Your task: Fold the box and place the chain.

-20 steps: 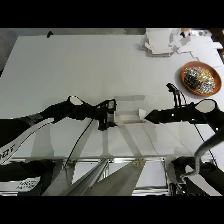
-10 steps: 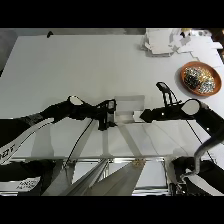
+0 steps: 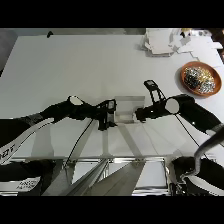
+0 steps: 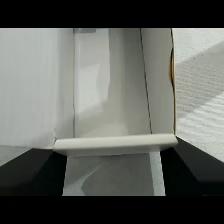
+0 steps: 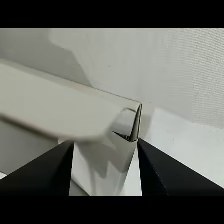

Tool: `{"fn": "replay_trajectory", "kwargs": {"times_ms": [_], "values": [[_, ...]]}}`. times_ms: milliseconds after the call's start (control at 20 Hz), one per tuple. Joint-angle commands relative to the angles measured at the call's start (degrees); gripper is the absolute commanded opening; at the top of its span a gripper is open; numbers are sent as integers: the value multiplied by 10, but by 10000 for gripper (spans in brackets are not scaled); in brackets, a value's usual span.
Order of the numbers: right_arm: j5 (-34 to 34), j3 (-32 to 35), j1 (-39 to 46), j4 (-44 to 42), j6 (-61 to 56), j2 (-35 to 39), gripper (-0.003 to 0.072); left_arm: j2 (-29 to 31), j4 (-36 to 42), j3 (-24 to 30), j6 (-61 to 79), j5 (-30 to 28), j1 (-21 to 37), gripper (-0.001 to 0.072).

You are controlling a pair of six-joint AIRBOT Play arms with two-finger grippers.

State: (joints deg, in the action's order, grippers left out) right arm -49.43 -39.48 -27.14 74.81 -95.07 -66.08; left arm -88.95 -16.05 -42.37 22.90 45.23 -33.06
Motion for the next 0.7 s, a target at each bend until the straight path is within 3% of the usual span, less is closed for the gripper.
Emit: {"fn": "replay_trajectory", "kwargs": {"times_ms": [0,550,650], "values": [[-47,-24,-33,105,-88,-28,402,0,0,0,0,0,0,209],[-68,-54,-65,125,-116,-83,347,0,0,0,0,0,0,208],[-60,-54,-64,129,-117,-83,285,0,0,0,0,0,0,209]]}}
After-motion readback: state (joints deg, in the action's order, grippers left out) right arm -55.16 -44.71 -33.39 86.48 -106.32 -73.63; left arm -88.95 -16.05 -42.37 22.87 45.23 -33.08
